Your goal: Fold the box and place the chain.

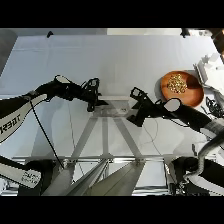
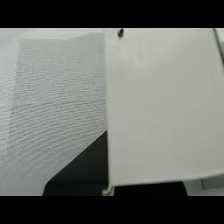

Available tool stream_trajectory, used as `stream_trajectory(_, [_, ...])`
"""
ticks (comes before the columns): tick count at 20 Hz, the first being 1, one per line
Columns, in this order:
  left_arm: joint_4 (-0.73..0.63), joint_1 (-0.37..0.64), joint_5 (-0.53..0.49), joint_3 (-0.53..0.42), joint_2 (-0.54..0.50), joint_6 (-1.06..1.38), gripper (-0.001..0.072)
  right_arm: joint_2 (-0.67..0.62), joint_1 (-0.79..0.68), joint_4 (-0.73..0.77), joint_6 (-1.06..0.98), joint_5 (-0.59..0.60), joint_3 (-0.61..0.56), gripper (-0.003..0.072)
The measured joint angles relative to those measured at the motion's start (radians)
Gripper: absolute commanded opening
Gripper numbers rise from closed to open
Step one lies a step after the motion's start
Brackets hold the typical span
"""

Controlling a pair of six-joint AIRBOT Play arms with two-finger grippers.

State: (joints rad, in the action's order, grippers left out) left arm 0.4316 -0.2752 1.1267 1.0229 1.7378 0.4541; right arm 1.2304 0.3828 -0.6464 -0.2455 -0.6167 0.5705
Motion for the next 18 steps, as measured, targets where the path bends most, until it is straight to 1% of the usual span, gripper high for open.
stream_trajectory(3, [0.0, 0.0, 0.0, 0.0, 0.0, 0.0, 0.0014, 0.037, -0.022, 0.025, 0.082, -0.018, 0.017, 0.0696])
stream_trajectory(6, [0.0, 0.0, 0.0, 0.0, 0.0, 0.001, 0.0014, 0.06, -0.036, 0.056, 0.212, -0.043, 0.037, 0.0696])
stream_trajectory(9, [0.0, 0.0, -0.001, 0.0, 0.0, 0.001, 0.0014, 0.085, -0.064, 0.08, 0.309, -0.084, 0.064, 0.0696])
stream_trajectory(14, [0.0, 0.0, 0.0, 0.0, 0.0, 0.001, 0.0014, 0.154, -0.092, 0.098, 0.402, -0.161, 0.118, 0.0698])
stream_trajectory(18, [0.0, 0.0, -0.001, 0.0, 0.0, 0.001, 0.0014, 0.195, -0.114, 0.1, 0.43, -0.214, 0.166, 0.0698])
